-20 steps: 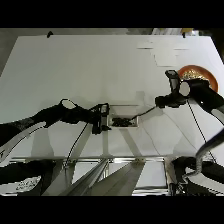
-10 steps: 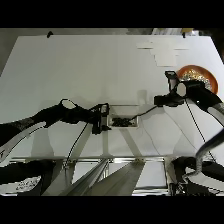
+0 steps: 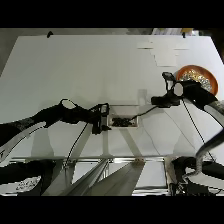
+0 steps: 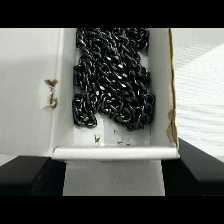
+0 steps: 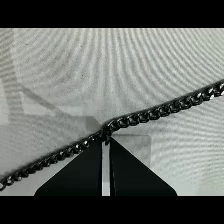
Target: Fold the box and place the chain.
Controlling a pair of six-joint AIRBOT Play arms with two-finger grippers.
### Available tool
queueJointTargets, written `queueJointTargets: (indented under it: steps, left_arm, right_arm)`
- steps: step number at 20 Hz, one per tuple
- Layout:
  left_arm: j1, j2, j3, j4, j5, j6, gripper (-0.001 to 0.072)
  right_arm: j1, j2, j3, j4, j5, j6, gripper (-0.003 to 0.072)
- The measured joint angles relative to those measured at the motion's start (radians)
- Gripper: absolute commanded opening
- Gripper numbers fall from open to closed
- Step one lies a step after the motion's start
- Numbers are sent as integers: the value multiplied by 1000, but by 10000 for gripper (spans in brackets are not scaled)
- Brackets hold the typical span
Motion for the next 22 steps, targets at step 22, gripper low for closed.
queueJointTargets:
  steps: [22]
  left_arm:
    - [0,0,0,0,0,0,221]
  right_arm:
    - [-1,666,-189,545,215,-416,14]
